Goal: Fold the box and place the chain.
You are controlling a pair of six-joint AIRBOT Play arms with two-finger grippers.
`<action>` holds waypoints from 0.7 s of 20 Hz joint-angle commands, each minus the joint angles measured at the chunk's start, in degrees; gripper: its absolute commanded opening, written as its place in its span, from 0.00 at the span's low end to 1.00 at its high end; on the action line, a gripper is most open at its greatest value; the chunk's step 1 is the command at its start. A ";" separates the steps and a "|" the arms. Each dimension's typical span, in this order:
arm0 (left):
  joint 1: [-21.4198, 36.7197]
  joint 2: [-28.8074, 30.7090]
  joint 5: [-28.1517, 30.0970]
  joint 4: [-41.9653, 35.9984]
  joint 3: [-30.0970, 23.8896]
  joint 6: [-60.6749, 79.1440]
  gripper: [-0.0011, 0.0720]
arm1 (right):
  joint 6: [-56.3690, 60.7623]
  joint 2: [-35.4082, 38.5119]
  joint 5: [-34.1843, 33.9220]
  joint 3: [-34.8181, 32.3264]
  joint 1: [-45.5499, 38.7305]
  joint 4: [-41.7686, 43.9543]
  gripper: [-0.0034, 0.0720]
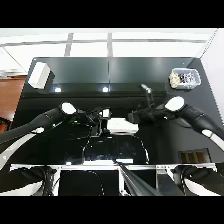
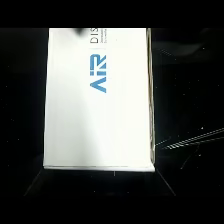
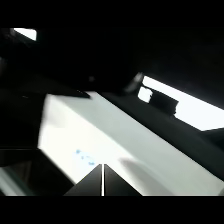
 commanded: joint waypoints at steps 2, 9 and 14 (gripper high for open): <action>0.00 0.04 0.46 0.07 0.68 -5.18 0.58 | -2.54 8.24 11.43 6.08 -10.64 -1.95 0.06; -0.28 4.70 -12.41 10.36 8.76 -20.15 0.99 | -2.51 15.63 23.52 6.10 -32.72 -13.55 0.06; -6.25 -0.63 -7.87 9.35 19.06 -24.70 0.98 | -3.21 15.61 19.78 3.39 -34.99 -15.78 0.06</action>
